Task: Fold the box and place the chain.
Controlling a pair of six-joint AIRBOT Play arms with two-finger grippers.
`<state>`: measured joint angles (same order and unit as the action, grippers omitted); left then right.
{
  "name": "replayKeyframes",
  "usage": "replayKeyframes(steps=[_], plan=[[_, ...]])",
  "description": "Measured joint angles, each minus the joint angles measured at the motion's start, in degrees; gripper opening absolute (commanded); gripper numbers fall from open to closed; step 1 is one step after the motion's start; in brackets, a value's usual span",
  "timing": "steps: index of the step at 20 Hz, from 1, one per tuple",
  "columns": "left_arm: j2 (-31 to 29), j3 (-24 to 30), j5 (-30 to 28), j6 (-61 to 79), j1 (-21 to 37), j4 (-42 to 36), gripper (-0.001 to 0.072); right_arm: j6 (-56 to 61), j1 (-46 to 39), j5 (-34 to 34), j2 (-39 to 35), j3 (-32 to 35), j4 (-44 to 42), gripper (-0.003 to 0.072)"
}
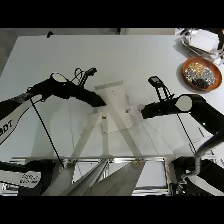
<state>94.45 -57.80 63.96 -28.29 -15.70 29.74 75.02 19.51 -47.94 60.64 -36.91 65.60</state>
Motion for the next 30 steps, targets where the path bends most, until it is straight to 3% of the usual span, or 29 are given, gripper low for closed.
replayKeyframes(steps=[3, 5, 8, 12, 16, 20, 25, 30], plan=[[0.00, 0.00, 0.39, 4.44, -0.09, -0.20, 0.0005, 0.00, 0.02, -0.07, 0.00, 0.00, -0.31, 0.0018], [0.00, 0.00, 0.63, 7.85, -0.11, -0.52, 0.0005, 0.00, 0.00, -0.17, 0.00, 0.00, -0.74, 0.0037], [-0.63, 0.00, 0.83, 12.20, -0.07, -0.11, 0.0003, 0.00, 0.00, -1.36, -0.68, -0.52, -1.44, 0.0222], [-3.58, 0.00, 5.01, 17.14, -1.31, 3.82, 0.0002, -0.02, 0.00, -7.17, -3.69, -4.09, -0.44, 0.0300], [-5.90, 0.00, 6.91, 22.16, -5.66, 8.24, 0.0002, 0.00, 0.02, -14.93, -8.35, -6.69, 2.40, 0.0300], [-6.51, 0.00, 2.82, 25.42, -9.44, 8.46, 0.0002, 0.04, 0.00, -20.79, -11.06, -7.41, 3.85, 0.0300], [-6.34, 0.02, -2.93, 29.05, -10.78, 5.07, 0.0003, 0.15, 0.00, -22.95, -11.91, -7.65, 4.48, 0.0299], [-3.56, 0.02, -5.03, 32.20, -11.04, 2.58, 0.0005, 0.13, 0.02, -22.69, -12.07, -7.65, 4.63, 0.0299]])
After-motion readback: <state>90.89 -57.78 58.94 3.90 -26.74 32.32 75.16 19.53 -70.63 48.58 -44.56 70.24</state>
